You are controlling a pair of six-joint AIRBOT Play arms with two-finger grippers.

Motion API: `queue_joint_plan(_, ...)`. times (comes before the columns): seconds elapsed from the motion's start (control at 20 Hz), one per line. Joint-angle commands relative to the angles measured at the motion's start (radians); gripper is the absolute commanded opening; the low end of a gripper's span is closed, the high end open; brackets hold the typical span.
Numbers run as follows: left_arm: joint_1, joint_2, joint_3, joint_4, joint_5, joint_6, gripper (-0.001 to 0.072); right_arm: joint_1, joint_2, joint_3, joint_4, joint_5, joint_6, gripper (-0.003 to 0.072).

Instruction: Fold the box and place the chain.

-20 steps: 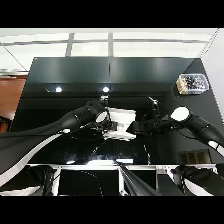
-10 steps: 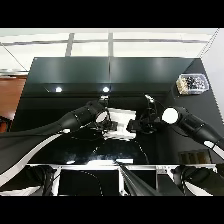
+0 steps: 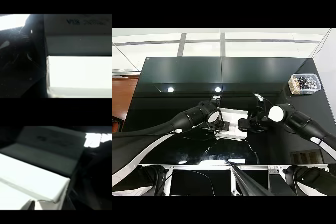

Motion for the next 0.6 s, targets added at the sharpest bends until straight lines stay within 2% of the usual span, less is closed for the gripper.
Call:
queue_joint_plan(0.0, 0.0, -0.001, 0.0, 0.001, -0.001, 0.0, 0.0026, 0.062, -0.038, 0.055, -0.193, 0.092, 0.162, 0.0429)
queue_joint_plan(0.3, 0.0, -0.001, 0.0, 0.0, 0.0, 0.0, 0.0026, 0.16, -0.096, 0.145, -0.261, 0.149, 0.281, 0.0427)
queue_joint_plan(0.35, 0.0, -0.001, 0.0, 0.0, -0.001, 0.0, 0.0026, 0.172, -0.121, 0.17, -0.283, 0.177, 0.285, 0.0333)
queue_joint_plan(0.4, 0.0, -0.001, 0.0, 0.0, -0.001, 0.0, 0.0026, 0.183, -0.146, 0.193, -0.311, 0.198, 0.295, 0.0306)
queue_joint_plan(0.55, 0.0, -0.001, 0.0, 0.0, -0.001, 0.0, 0.0026, 0.188, -0.169, 0.207, -0.334, 0.209, 0.376, 0.0306)
